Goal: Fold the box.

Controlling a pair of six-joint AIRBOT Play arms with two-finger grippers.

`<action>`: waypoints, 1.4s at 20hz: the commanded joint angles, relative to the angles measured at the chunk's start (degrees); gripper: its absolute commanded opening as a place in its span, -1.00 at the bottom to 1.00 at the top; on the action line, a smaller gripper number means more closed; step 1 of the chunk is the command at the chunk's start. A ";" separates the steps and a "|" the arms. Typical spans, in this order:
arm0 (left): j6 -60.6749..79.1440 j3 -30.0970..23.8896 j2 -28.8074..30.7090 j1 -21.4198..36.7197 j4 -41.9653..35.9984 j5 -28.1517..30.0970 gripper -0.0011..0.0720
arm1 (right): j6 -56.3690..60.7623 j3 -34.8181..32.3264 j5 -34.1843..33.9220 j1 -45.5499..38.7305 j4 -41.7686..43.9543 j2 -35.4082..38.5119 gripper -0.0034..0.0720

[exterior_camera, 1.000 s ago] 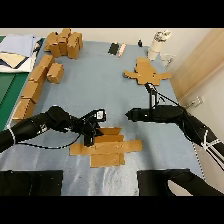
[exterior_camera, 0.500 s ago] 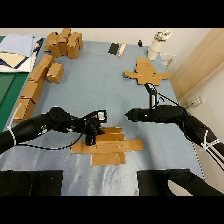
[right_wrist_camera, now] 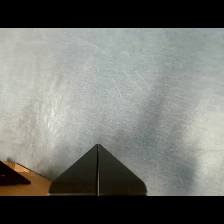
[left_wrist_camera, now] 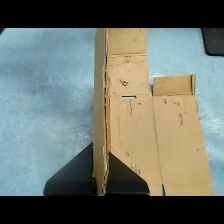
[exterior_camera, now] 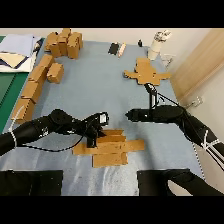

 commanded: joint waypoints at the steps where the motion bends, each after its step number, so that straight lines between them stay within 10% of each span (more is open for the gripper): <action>1: -1.20 -0.04 0.02 -0.04 0.11 -2.80 -0.94 | 0.00 -0.02 -1.46 0.02 0.02 -0.02 -0.90; 6: -2.08 -0.04 0.02 -0.04 0.11 -2.80 -0.94 | 1.16 0.00 -6.14 0.02 -2.10 1.16 -0.91; 11: -1.99 -0.04 0.02 -0.07 0.09 -2.73 -0.94 | 27.36 0.00 -19.47 5.38 -23.54 12.48 -0.91; 21: -1.99 -0.04 0.02 -0.09 0.07 -2.73 -0.94 | 25.75 -10.60 -20.15 57.11 -42.18 24.87 -0.90; 22: -1.99 -0.04 0.02 -0.09 0.07 -2.69 -0.94 | 25.75 -12.13 -19.67 61.00 -45.72 24.20 -0.56; 23: -1.99 -0.04 0.00 -0.07 0.07 -2.69 -0.94 | 25.75 -13.38 -19.12 64.17 -48.63 22.84 0.36; 24: -1.99 -0.04 0.02 -0.07 0.07 -2.69 -0.94 | 25.75 -14.10 -19.04 66.20 -50.31 21.20 0.68; 28: -1.99 -0.04 0.00 -0.09 0.07 -2.69 -0.94 | 25.86 -14.12 -15.45 67.04 -53.94 13.68 0.68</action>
